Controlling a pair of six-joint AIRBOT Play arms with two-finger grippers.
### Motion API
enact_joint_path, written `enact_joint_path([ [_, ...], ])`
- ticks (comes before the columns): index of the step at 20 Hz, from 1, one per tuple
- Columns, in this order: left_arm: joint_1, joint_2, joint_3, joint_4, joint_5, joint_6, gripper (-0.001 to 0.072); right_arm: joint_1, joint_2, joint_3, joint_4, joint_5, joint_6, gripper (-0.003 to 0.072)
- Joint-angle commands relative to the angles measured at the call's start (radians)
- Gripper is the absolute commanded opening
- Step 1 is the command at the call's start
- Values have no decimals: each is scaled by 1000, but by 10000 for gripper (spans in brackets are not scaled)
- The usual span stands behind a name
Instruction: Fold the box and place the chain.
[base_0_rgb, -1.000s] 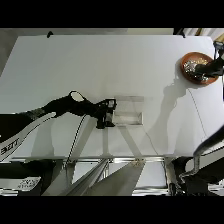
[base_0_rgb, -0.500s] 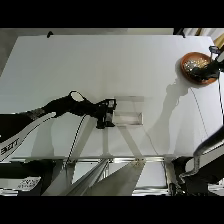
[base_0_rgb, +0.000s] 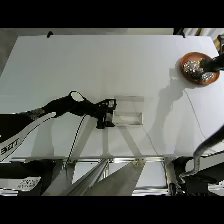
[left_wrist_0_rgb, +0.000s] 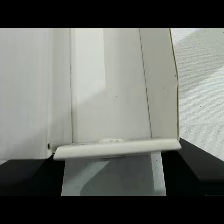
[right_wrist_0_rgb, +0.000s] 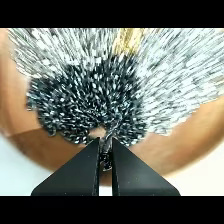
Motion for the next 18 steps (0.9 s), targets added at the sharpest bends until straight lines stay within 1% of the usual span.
enact_joint_path([
  [1,0,0,0,1,0,0,208,1,153,1,51,50,-90,16],
  [3,0,0,0,1,0,0,208,1,249,1,132,91,-114,16],
  [5,0,0,0,0,0,0,208,1,338,1,259,120,-146,16],
  [7,0,0,0,1,0,0,208,1,423,1,409,185,-207,16],
  [8,0,0,0,1,0,0,208,1,457,1,457,231,-223,16],
  [10,0,0,0,0,0,0,208,1,521,1,506,346,-231,16],
  [12,0,0,0,1,0,0,208,1,581,1,517,458,-236,16],
  [14,0,0,0,1,0,0,208,1,645,1,527,497,-233,16],
  [18,0,0,0,1,0,0,208,1,768,1,681,624,-238,16],
])
